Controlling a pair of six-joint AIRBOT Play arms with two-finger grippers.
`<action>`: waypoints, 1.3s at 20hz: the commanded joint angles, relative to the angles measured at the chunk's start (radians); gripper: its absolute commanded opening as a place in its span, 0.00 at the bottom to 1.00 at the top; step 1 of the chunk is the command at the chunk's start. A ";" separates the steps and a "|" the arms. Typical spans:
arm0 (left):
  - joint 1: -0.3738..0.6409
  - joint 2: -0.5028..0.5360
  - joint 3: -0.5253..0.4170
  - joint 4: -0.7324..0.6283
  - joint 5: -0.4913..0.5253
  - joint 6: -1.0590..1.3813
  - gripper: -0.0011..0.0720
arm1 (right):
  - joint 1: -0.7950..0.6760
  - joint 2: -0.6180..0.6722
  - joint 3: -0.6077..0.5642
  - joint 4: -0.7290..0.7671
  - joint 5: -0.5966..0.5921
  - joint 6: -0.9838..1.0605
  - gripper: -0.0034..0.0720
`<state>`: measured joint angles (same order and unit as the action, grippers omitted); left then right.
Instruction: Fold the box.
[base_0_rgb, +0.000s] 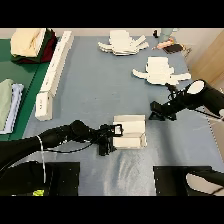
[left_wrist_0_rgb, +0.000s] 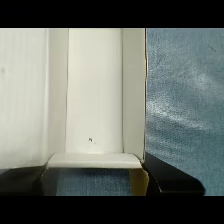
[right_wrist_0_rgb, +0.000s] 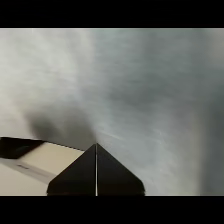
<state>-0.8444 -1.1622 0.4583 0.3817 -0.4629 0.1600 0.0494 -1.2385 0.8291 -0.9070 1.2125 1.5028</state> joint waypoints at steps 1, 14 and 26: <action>0.000 0.000 0.001 0.000 0.000 0.000 0.73 | -0.082 -0.190 0.001 0.490 0.088 -0.361 0.04; 0.000 0.000 0.001 0.000 0.000 0.000 0.73 | 0.188 -0.015 -0.019 0.283 0.143 -0.465 0.05; 0.000 0.000 0.001 0.000 0.000 0.000 0.73 | 0.547 0.272 -0.209 -0.103 -0.230 -0.470 0.05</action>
<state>-0.8444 -1.1622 0.4583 0.3817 -0.4633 0.1600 0.5297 -1.0130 0.6659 -0.9028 1.1061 1.0363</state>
